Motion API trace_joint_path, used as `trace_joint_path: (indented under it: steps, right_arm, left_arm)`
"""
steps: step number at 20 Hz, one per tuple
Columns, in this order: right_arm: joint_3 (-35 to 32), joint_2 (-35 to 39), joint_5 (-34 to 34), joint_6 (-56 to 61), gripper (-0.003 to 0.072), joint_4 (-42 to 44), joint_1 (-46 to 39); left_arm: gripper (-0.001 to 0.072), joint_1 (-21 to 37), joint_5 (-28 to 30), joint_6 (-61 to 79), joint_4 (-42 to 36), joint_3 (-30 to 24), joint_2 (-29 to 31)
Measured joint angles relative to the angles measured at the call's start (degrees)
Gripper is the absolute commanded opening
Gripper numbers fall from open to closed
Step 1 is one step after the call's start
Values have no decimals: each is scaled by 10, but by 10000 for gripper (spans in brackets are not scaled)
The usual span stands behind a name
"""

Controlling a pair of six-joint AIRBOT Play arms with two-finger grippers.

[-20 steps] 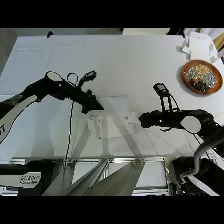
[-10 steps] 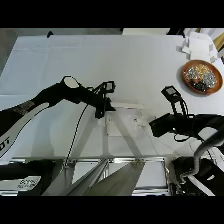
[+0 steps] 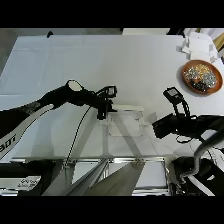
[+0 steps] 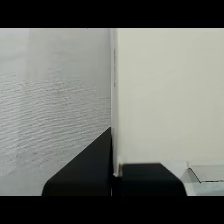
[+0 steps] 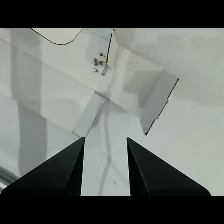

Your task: Fold the box and place the chain.

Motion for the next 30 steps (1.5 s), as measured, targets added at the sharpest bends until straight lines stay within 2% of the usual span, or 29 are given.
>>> trace_joint_path:
  steps: [7, 17, 18, 19, 20, 21, 25, 28, 30]
  right_arm:
    - [0, 0, -15, 0, 294, -1, 0]
    - [0, 0, -22, 0, 294, -1, 0]
    - [0, 0, -22, 0, 273, -1, 0]
    - [0, 0, -23, 0, 66, -1, 0]
    - [0, 0, -24, -2, 9, -1, 0]
    - [0, 0, -24, -8, 8, 2, 0]
    - [-5, 0, -29, -128, 8, 56, 0]
    - [-22, -7, -24, -326, 9, 141, 0]
    - [-29, -24, -7, -454, 20, 162, 0]
  left_arm:
    - [0, 2, 26, 24, -21, -1, -12]
    - [8, 2, 34, 26, -22, -1, -14]
    - [8, 2, 34, 26, -22, -1, -14]
    - [8, 2, 34, 26, -22, -1, -14]
    - [8, 2, 34, 26, -22, -1, -14]
    - [8, 2, 34, 26, -22, -1, -14]
    - [8, 2, 34, 26, -22, -1, -14]
    - [8, 2, 34, 26, -22, -1, -14]
    - [8, 2, 34, 26, -22, -1, -14]
